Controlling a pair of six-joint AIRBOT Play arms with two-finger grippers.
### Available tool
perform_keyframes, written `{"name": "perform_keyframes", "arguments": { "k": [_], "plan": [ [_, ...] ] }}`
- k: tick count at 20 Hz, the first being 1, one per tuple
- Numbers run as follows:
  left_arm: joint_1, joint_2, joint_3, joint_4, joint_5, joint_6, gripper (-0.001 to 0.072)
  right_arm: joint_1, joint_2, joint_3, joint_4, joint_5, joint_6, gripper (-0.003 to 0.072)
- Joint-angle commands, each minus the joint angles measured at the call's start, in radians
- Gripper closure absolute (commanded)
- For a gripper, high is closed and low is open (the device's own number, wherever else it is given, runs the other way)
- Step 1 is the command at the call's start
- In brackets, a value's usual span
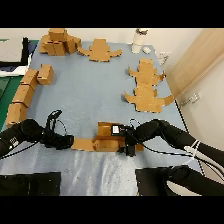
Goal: Fold the box.
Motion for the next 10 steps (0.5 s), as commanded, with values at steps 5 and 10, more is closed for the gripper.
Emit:
{"name": "perform_keyframes", "arguments": {
  "k": [5, 10],
  "plan": [
    [-0.006, -0.002, 0.0, -0.327, -0.033, 0.201, 0.0703, 0.001, 0.001, 0.001, 0.0, 0.0, 0.0, 0.0166],
    [-0.117, -0.043, 0.0, -0.377, 0.064, 0.241, 0.0702, 0.001, 0.001, 0.001, 0.0, 0.0, 0.0, 0.0167]
  ]
}}
